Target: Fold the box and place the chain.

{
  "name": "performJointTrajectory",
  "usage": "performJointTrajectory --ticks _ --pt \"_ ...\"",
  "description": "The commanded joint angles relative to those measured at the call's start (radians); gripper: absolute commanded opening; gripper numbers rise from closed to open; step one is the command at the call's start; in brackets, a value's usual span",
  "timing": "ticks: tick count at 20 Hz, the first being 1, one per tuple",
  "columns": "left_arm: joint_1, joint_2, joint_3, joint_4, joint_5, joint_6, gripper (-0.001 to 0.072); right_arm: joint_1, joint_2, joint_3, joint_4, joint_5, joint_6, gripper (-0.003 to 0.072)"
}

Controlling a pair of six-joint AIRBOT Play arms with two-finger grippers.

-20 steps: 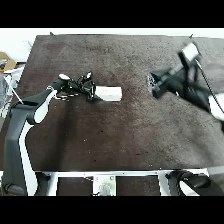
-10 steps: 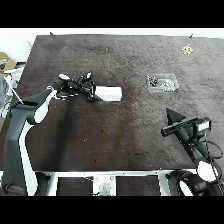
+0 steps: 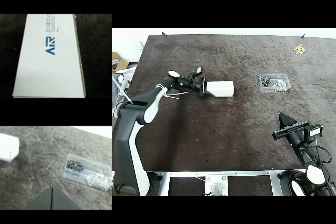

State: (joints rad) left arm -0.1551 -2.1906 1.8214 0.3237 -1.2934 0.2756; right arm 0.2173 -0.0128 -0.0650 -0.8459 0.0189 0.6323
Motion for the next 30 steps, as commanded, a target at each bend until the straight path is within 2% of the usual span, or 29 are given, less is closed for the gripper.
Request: performJointTrajectory --ticks 1,2,6,8,9,13,17,25,30 --pt "0.059 0.121 0.050 -0.042 0.132 -0.141 0.0006 0.000 0.002 -0.003 0.006 0.000 0.001 -0.0006" --pt "0.088 0.179 0.053 -0.042 0.226 -0.177 0.0006 0.000 0.002 -0.003 0.010 0.000 0.001 -0.0006" --pt "0.247 0.384 0.053 -0.027 0.713 -0.361 0.0007 0.000 0.002 -0.003 0.010 0.000 0.001 -0.0006" --pt "0.334 0.417 0.052 -0.022 0.887 -0.437 0.0007 0.000 0.002 -0.003 0.024 0.003 0.001 -0.0006" --pt "0.377 0.416 0.051 -0.010 0.923 -0.496 0.0006 0.000 0.002 -0.003 0.043 0.003 0.001 -0.0005" --pt "0.524 0.355 0.047 0.219 0.848 -0.802 0.0007 0.000 0.002 -0.003 0.095 0.003 0.001 -0.0006" --pt "0.556 0.229 0.047 0.384 0.797 -0.904 0.0007 0.000 0.002 -0.003 0.094 0.002 0.000 -0.0006" --pt "0.554 0.038 0.047 0.395 0.806 -0.948 0.0007 0.000 0.002 -0.003 0.095 -0.005 0.027 -0.0006" --pt "0.552 0.028 0.047 0.394 0.847 -0.947 0.0008 0.000 0.002 -0.003 0.095 -0.006 0.027 -0.0006"
